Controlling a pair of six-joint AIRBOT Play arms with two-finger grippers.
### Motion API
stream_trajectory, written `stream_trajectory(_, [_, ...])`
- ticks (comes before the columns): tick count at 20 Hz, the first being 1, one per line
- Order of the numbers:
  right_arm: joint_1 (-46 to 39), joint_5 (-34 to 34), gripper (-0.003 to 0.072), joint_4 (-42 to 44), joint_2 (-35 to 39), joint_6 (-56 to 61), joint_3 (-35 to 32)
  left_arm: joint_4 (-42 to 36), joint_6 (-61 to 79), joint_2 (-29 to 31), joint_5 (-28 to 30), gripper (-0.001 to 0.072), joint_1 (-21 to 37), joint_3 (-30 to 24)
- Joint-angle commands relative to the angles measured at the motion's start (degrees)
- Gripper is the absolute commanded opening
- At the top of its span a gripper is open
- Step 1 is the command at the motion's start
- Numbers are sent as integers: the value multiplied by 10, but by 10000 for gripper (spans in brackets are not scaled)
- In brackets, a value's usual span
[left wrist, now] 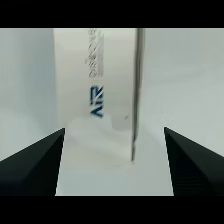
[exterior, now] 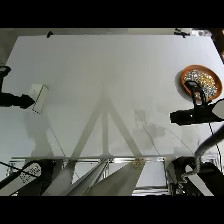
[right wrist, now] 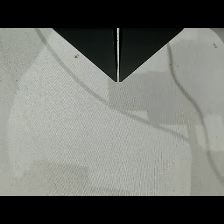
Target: Fold the box and place the chain.
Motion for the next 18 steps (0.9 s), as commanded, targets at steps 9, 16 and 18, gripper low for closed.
stream_trajectory(9, [0, 0, 10, 0, 0, 0, 0, -39, 9, 97, -22, 698, -144, 0])
stream_trajectory(16, [0, 0, 10, 0, 0, 0, 0, -35, 9, 97, -22, 697, -165, 0])
stream_trajectory(18, [0, 0, 10, 0, 1, 0, 0, -35, 9, 97, -22, 697, -165, 0])
